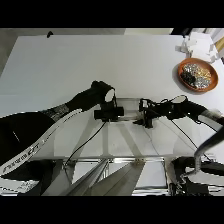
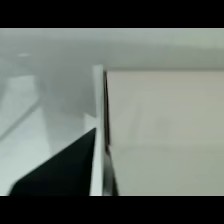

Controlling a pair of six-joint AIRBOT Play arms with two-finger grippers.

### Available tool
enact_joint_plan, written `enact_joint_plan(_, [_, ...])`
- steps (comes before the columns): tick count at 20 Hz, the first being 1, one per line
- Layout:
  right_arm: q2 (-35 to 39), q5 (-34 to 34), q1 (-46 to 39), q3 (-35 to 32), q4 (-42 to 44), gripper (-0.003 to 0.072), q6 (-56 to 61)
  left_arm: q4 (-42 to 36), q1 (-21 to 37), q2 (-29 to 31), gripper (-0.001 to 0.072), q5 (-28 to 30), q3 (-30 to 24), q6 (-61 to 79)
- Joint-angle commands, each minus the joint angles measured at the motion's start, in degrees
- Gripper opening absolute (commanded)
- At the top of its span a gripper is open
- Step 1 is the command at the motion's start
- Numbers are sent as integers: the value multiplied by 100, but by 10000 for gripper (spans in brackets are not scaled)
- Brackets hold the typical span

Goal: Fold the box and place the chain.

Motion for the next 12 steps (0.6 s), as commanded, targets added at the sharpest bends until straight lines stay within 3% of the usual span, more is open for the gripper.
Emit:
enact_joint_plan(1, [4,-4,4,-2,2,414,-4,133,11,35,404,-101,4,37])
enact_joint_plan(6, [2,-4,4,0,2,414,-4,525,68,243,411,-101,9,42])
enact_joint_plan(10, [4,-4,4,0,2,414,-4,562,-76,85,407,-103,7,39])
enact_joint_plan(12, [4,-4,4,-2,2,414,-4,573,-125,28,325,-101,7,39])
